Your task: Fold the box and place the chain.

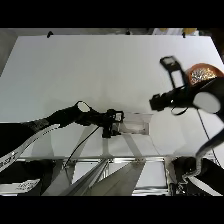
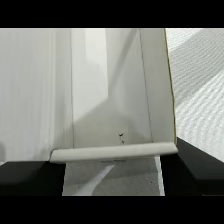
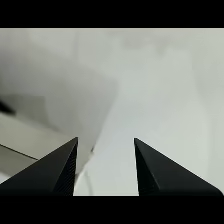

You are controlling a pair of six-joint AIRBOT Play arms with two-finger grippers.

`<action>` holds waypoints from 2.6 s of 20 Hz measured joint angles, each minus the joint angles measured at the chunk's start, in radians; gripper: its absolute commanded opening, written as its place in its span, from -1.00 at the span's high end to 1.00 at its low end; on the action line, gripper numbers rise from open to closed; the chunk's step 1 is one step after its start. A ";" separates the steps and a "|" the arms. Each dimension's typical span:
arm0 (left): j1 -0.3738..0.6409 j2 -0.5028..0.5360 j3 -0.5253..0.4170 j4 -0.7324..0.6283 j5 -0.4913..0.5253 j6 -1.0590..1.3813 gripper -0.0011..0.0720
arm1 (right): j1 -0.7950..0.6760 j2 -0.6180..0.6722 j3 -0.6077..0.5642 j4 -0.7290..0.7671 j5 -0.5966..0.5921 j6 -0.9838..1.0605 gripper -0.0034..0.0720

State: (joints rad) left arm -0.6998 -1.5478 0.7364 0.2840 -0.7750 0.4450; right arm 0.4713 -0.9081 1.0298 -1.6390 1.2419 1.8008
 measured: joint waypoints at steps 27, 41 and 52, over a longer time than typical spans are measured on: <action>0.000 0.000 0.000 0.000 0.000 0.000 0.11 | -0.887 -0.525 0.282 0.019 -0.239 -0.328 0.09; 0.000 0.000 0.000 0.000 0.000 0.000 0.11 | -0.988 -0.732 0.312 0.129 -0.251 -0.396 0.33; 0.000 0.000 0.000 0.000 0.000 0.000 0.11 | -0.990 -0.763 0.312 0.150 -0.272 -0.417 0.86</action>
State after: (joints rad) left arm -0.6998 -1.5478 0.7368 0.2844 -0.7753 0.4450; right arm -0.5186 -1.6711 1.3422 -1.4887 0.9703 1.3834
